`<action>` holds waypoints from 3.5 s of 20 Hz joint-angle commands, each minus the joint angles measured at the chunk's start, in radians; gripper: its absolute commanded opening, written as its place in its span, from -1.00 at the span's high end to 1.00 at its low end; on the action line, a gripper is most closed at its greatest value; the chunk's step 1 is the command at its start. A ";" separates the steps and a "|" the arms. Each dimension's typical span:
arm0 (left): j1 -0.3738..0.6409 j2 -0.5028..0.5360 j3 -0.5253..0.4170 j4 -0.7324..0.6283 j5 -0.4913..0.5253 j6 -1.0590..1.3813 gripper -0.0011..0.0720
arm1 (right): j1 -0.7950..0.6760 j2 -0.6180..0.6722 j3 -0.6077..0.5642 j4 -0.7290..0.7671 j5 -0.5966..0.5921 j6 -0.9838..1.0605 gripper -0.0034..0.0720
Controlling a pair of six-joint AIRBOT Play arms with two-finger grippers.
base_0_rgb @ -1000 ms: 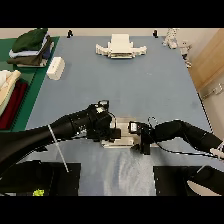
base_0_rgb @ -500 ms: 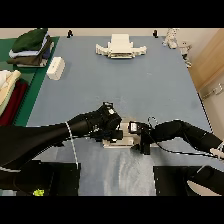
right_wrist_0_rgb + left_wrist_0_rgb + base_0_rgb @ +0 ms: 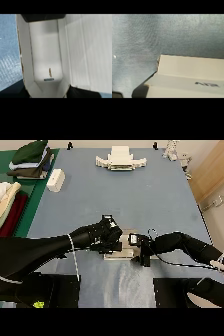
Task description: Fold the box.
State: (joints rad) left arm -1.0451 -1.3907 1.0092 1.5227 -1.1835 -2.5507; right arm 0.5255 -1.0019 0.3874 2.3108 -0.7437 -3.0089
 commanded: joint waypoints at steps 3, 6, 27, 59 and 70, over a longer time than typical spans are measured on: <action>-0.003 -0.001 0.000 -0.004 0.015 -0.015 0.92 | 0.000 0.000 0.000 0.000 0.000 0.000 -0.52; -0.009 0.000 0.000 -0.003 0.024 -0.008 0.16 | 0.000 0.000 0.000 0.000 0.000 0.000 -0.52; 0.029 0.317 0.052 0.024 -0.204 0.498 0.93 | 0.000 0.000 0.000 0.000 0.000 0.001 -0.52; 0.508 0.444 -0.660 -0.993 0.504 2.745 -0.94 | 0.000 0.000 0.000 0.000 0.000 0.001 -0.52; 0.463 0.362 -0.660 -1.119 0.534 2.934 -0.94 | 0.000 0.000 0.000 0.000 0.000 0.000 -0.52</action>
State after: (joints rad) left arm -0.5560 -1.0042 0.3500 0.4290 -0.6689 0.3492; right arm 0.5255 -1.0019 0.3874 2.3104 -0.7437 -3.0097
